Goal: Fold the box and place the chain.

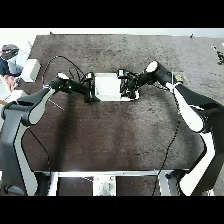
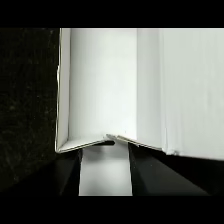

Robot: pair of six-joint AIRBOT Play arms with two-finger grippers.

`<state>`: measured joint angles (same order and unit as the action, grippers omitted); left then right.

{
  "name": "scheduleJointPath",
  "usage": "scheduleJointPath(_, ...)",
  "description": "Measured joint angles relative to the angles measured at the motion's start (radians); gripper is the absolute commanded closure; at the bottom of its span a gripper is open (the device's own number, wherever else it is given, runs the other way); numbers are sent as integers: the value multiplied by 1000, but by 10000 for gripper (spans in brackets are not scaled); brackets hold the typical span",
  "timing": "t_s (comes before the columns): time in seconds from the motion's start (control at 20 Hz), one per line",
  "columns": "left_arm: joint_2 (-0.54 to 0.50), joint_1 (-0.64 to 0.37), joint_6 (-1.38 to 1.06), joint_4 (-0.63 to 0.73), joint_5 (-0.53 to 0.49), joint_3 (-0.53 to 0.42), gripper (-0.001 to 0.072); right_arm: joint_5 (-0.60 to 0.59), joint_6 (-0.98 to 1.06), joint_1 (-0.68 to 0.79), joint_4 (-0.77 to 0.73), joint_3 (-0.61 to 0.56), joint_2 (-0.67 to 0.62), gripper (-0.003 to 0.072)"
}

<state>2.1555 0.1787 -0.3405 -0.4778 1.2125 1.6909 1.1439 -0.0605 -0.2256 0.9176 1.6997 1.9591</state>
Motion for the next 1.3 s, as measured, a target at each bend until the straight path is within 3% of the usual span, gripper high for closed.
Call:
scheduleJointPath(1.0, 0, 0, 0, 1, 0, 0, 292, -56, -12, -32, -50, 0, 25, 351)
scheduleJointPath(1.05, 0, 0, 0, 1, 0, 0, 292, -56, -16, -32, -52, 0, 26, 300)
scheduleJointPath(1.1, 0, 0, 0, 1, 0, 0, 292, -56, -16, -32, -55, 0, 27, 166)
scheduleJointPath(1.15, 0, 0, 0, 1, 0, 0, 292, -53, -16, -32, -57, 0, 28, 135)
scheduleJointPath(1.3, 0, 0, 0, 2, 0, 0, 292, -53, -18, -31, -56, 0, 29, 135)
